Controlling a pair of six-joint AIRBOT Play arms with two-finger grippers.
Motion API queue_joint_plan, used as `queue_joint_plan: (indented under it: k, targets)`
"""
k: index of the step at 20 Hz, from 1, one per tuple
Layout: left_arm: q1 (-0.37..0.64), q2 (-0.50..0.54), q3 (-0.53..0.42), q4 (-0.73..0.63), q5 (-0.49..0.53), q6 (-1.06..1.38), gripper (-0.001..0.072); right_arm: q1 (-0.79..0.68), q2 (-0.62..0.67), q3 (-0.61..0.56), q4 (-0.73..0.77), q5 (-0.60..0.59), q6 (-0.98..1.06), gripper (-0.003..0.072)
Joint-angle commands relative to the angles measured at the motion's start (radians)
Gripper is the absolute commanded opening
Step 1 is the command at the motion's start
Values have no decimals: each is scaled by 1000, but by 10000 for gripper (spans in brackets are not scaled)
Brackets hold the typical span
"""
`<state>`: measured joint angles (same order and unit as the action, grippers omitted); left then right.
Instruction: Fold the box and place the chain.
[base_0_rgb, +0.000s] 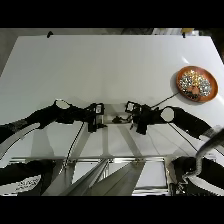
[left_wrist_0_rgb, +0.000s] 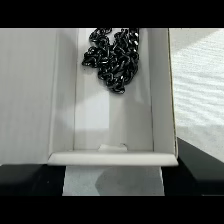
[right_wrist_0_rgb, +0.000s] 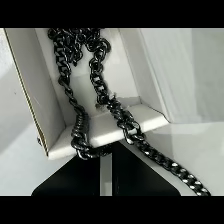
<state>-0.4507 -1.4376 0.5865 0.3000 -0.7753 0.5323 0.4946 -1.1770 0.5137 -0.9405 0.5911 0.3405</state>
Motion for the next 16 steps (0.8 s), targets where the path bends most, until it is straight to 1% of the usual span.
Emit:
queue_joint_plan:
  k: [1, 3, 5, 7, 8, 11, 13, 14, 16]
  targets:
    - [0, 0, 0, 0, 0, 0, 311, 0, 29, -1, -102, 0, 78, 16]
    - [0, 0, 0, 0, 0, 0, 311, 0, 74, -1, -228, 1, 213, 16]
    - [0, 0, 0, 0, 0, 0, 311, 0, 139, 0, -324, 13, 337, 16]
    - [0, 0, 0, 0, 0, 0, 311, 0, 217, 2, -345, 57, 374, 16]
    - [0, 0, 0, 0, 0, 0, 311, 0, 254, 12, -342, 102, 384, 16]
    - [0, 0, 0, 0, 0, 0, 311, 0, 319, 76, -314, 202, 475, 16]
    - [0, 0, 0, 0, 0, 0, 311, 4, 317, 141, -211, 225, 507, 16]
    - [0, 0, 0, 0, 0, 0, 311, 18, 314, 163, -161, 207, 512, 16]
    - [0, 0, 0, 0, 0, 0, 311, 66, 301, 176, -45, 108, 549, 16]
